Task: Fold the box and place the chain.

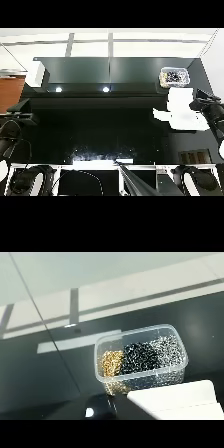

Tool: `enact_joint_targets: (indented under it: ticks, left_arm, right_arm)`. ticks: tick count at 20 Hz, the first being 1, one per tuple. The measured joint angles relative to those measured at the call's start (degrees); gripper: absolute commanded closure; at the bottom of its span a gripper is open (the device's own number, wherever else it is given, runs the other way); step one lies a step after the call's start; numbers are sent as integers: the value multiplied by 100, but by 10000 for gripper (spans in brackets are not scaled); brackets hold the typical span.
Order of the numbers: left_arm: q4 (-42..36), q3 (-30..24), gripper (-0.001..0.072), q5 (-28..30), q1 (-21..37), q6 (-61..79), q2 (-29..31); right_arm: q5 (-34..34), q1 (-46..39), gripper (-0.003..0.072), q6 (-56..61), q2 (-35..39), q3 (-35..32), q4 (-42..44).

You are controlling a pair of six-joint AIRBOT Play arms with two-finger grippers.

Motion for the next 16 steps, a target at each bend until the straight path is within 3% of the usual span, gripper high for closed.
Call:
enact_joint_targets:
  ticks: [1,4,7,9,12,14,16]
  left_arm:
    - [-348,0,3,105,-2,-2,-48]
    - [-1248,59,0,68,-144,98,-492]
    - [-1567,420,1,-649,-557,734,-1392]
    - [-1344,894,1,-1193,-737,809,-2192]
    - [-334,1849,1,-2223,-723,319,-3366]
    - [284,2361,1,-2872,-601,20,-3882]
    - [625,2649,1,-3252,-503,-155,-4144]
  right_arm:
    - [37,2,105,-4,-31,0,59]
    - [662,52,105,-203,-409,81,83]
    - [1718,55,105,-323,-1292,715,-251]
    - [2483,-52,106,-76,-2037,1539,-933]
    - [3663,-575,106,614,-3088,2833,-2625]
    - [4260,-1357,106,1099,-3560,3394,-3491]
    - [4649,-2406,105,1508,-3853,3672,-3755]
